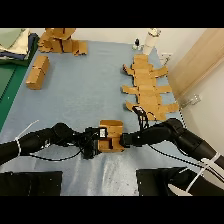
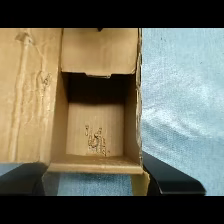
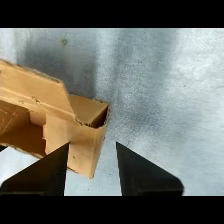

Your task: Fold the box.

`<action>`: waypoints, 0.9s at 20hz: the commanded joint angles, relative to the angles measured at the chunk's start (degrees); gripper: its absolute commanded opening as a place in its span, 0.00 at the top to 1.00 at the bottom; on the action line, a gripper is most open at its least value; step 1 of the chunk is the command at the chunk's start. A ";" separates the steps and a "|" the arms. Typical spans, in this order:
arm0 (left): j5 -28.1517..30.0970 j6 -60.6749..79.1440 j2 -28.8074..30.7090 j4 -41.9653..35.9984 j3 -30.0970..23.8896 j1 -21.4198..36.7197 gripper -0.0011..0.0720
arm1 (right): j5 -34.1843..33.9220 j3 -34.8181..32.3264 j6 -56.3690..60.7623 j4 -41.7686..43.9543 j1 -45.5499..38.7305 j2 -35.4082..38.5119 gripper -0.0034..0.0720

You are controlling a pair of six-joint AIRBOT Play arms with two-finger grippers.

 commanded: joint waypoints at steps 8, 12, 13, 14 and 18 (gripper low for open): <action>0.00 0.02 0.00 -0.02 0.02 0.00 0.29 | -11.04 18.23 28.79 -17.86 17.03 -21.77 0.42; -0.02 0.02 0.00 -0.02 0.04 0.00 0.29 | -15.56 21.66 32.89 -18.29 18.78 -27.87 0.42; -0.02 0.02 0.00 0.00 0.04 0.00 0.29 | -15.93 21.66 33.59 -18.40 19.04 -28.50 0.42; 0.00 0.02 0.00 0.00 0.04 0.00 0.29 | -16.15 21.68 34.18 -18.43 19.08 -29.11 0.43; 0.00 0.02 0.00 0.00 0.04 0.00 0.29 | -16.98 21.68 34.75 -18.40 19.30 -30.12 0.81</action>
